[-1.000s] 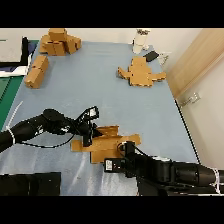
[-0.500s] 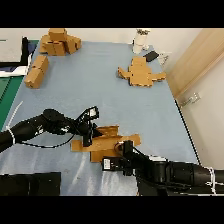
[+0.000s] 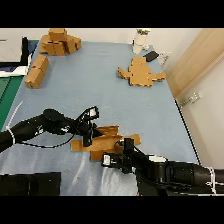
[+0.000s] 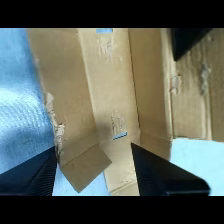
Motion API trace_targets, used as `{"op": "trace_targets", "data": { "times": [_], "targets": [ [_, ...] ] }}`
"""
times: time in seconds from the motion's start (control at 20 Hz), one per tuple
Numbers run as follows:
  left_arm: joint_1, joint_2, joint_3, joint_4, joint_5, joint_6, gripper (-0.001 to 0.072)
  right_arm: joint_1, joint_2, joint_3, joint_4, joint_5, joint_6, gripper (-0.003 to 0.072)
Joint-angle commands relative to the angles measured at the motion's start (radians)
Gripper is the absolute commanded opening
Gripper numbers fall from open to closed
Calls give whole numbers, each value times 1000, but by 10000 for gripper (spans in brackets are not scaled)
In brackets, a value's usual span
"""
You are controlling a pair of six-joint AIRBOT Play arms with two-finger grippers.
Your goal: Fold the box.
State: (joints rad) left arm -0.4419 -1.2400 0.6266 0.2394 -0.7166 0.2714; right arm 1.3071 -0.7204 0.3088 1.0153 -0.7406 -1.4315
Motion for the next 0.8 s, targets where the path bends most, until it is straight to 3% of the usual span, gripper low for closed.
{"op": "trace_targets", "data": {
  "times": [0.0,0.2,0.35,0.55,0.65,0.75],
  "targets": [
    [0,0,0,0,0,0,12,-10,15,14,-6,-24,10,720],
    [0,0,0,0,0,0,12,-11,56,22,-58,-65,13,720],
    [0,0,0,0,1,0,12,-11,56,20,-178,-80,143,720],
    [0,0,0,0,1,0,12,-98,52,5,-192,58,96,720],
    [0,0,0,0,1,0,12,-202,53,4,-59,145,-71,720],
    [0,0,0,0,0,0,12,-328,52,5,249,212,-440,720]
  ]
}}
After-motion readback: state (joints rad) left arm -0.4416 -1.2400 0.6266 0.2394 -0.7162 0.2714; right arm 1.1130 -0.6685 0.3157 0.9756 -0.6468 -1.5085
